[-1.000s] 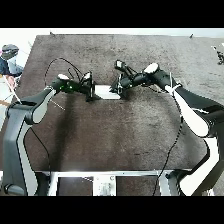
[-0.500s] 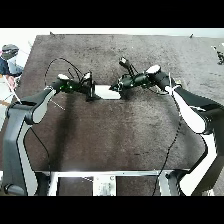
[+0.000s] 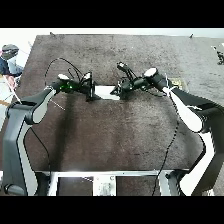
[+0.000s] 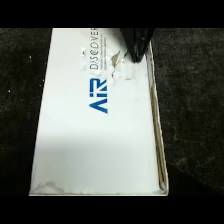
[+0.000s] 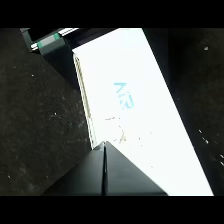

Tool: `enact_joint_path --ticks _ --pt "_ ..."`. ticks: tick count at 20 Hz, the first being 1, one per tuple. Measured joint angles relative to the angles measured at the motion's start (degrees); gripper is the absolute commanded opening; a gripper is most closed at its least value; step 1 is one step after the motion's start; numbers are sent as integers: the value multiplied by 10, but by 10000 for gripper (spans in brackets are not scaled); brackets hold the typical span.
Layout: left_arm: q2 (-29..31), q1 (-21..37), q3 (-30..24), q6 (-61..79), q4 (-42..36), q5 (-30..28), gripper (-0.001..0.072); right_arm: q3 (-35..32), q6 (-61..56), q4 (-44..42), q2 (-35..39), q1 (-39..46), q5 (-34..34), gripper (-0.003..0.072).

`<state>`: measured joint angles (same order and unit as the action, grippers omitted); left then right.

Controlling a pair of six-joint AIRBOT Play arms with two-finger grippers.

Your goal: Fold the box and place the chain.

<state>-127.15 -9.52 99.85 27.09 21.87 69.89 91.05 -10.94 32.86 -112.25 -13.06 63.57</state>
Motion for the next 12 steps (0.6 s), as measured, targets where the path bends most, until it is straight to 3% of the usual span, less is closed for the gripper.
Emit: enact_joint_path --ticks 8,12 --pt "0 0 0 -1 0 0 177 -5 2 -94 153 1 -13 8" --pt "0 0 0 -1 0 0 177 -75 -31 -103 280 0 -67 8"
